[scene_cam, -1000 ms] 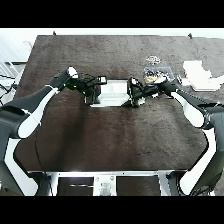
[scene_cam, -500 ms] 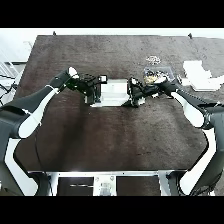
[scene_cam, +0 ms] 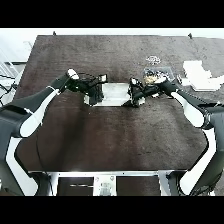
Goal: Fold the box and place the chain.
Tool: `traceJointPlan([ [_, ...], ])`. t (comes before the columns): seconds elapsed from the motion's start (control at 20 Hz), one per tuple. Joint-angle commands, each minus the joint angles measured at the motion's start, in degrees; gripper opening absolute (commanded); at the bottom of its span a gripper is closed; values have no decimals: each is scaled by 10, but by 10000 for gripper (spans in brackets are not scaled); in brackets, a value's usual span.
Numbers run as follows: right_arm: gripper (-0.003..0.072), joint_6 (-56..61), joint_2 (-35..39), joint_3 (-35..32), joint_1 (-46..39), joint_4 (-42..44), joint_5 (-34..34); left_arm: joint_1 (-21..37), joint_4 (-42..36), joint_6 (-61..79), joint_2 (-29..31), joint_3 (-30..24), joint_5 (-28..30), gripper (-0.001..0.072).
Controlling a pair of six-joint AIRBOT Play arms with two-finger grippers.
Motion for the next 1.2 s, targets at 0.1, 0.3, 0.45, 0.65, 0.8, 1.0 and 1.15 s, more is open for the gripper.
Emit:
traceJointPlan([
  [0.1, 568, 0, 0, 0, 1, 1, 0, 0, -28, 4, -6, 0, 0, 432],
  [0.3, 568, 0, 0, 0, 1, 1, 0, 0, -27, 4, -6, 0, -5, 435],
  [0.45, 568, 0, 0, 0, 1, 1, 0, 0, -28, 3, -6, 0, -4, 585],
  [0.65, 568, 0, 0, 0, 1, 1, 0, 0, -28, -3, -6, 0, -4, 584],
  [0.8, 568, 0, 0, 0, 1, 1, 0, 5, -20, -13, -6, 0, -6, 583],
  [1.0, 568, 0, 0, 0, 1, 1, 0, 42, -37, -23, -6, 0, -51, 413],
  [1.15, 568, 0, 0, 0, 1, 1, 0, 46, -41, -22, -6, 0, -69, 411],
])
